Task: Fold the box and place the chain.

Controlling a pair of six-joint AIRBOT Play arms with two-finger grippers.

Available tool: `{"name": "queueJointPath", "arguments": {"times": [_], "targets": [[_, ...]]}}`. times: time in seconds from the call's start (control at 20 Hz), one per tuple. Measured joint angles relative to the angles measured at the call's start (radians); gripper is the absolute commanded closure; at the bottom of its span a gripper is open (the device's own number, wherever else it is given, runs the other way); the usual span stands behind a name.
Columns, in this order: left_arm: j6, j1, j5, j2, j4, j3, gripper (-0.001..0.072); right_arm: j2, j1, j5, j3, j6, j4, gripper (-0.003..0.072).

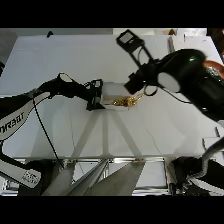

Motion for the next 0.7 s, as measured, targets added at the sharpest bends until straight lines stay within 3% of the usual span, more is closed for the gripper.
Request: {"name": "queueJointPath", "arguments": {"times": [0.15,0.3,0.35,0.45,0.5,0.7], "targets": [[0.0,0.0,0.0,0.0,0.0,0.0,0.0375,0.013,-0.101,0.027,-0.037,-0.125,0.047,0.0436],[0.0,0.0,0.0,0.0,0.0,0.0,0.0375,0.016,-0.219,-0.013,-0.146,-0.343,0.155,0.0434],[0.0,0.0,0.0,0.0,0.0,0.0,0.0375,0.011,-0.253,-0.037,-0.187,-0.433,0.2,0.0394],[0.0,0.0,0.0,0.0,0.0,0.0,0.0375,-0.008,-0.312,-0.086,-0.267,-0.629,0.291,0.0185],[0.0,0.0,0.0,0.0,0.0,0.0,0.0375,-0.025,-0.335,-0.115,-0.299,-0.725,0.323,0.015],[0.0,0.0,0.0,0.0,0.0,0.0,0.0375,-0.122,-0.377,-0.216,-0.364,-1.031,0.431,0.0153]]}}
